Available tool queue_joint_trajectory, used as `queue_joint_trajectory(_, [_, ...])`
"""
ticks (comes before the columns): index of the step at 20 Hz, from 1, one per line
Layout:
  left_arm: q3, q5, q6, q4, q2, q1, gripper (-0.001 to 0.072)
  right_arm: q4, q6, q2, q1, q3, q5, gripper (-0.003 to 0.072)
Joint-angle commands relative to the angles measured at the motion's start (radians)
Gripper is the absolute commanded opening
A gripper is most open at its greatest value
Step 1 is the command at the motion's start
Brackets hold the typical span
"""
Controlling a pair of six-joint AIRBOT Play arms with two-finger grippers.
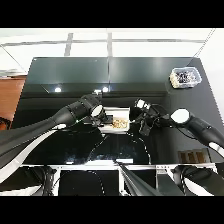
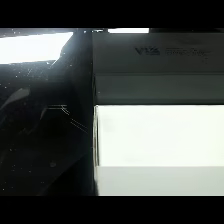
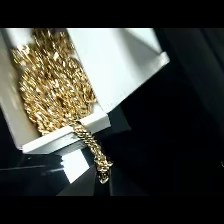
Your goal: Fold the box and place the chain.
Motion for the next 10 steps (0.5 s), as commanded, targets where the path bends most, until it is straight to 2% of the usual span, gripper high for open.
queue_joint_trajectory(1, [0.0, 0.0, 0.001, 0.0, 0.0, 0.0, 0.003, -0.026, 0.19, 0.156, -0.021, 0.02, 0.135, 0.0018])
queue_joint_trajectory(3, [0.0, 0.0, 0.001, 0.0, 0.0, 0.0, 0.003, 0.043, 0.257, 0.202, -0.021, 0.051, 0.165, 0.0018])
queue_joint_trajectory(6, [0.0, -0.001, 0.001, 0.0, 0.0, 0.0, 0.003, 0.286, 0.266, 0.194, -0.011, 0.057, 0.135, 0.0019])
queue_joint_trajectory(9, [0.0, -0.004, 0.0, 0.0, 0.0, 0.0, 0.003, 0.371, 0.277, 0.151, 0.033, 0.057, 0.093, 0.004])
queue_joint_trajectory(10, [0.0, -0.004, 0.001, 0.0, 0.0, 0.0, 0.003, 0.362, 0.28, 0.142, 0.045, 0.057, 0.086, 0.0213])
